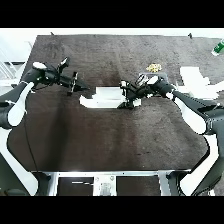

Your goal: Fold the box and place the chain.

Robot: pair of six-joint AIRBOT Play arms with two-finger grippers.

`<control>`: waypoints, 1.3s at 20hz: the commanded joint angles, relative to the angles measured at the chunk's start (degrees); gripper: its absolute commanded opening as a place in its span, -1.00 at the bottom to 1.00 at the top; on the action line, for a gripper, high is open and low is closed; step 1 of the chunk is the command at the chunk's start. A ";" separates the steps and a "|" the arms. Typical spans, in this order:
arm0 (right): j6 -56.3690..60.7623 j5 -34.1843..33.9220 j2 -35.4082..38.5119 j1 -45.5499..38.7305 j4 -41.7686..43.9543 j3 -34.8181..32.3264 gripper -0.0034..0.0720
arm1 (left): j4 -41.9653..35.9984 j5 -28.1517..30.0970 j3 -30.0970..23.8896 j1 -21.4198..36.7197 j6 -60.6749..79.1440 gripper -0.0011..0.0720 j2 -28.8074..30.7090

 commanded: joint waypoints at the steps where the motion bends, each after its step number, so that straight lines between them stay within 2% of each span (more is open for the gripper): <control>1: 0.00 0.02 0.00 -0.02 0.02 0.02 0.46 | -0.17 2.58 -1.29 0.13 -4.24 -0.94 3.85; 4: 0.00 0.00 0.00 -0.02 0.02 0.02 0.46 | -0.15 8.46 -5.92 -0.74 -4.35 -0.94 9.99; 13: 0.00 0.02 0.00 -0.02 0.02 0.02 0.46 | -4.09 36.98 -28.87 -12.55 0.09 -0.94 26.36; 16: 0.00 0.00 0.00 -0.02 0.00 0.02 0.46 | -7.28 36.70 -32.30 -15.30 4.87 -0.94 27.12; 19: 0.00 0.00 0.00 -0.02 0.00 0.02 0.46 | -9.18 36.22 -33.46 -15.69 1.07 -0.93 26.82; 24: 0.00 0.02 0.00 -0.02 0.00 0.02 0.46 | -9.73 37.81 -33.20 -15.69 2.16 -0.93 22.58; 26: 0.00 0.02 0.00 -0.02 0.00 0.02 0.46 | -9.70 38.45 -30.67 -15.67 2.89 -0.93 19.65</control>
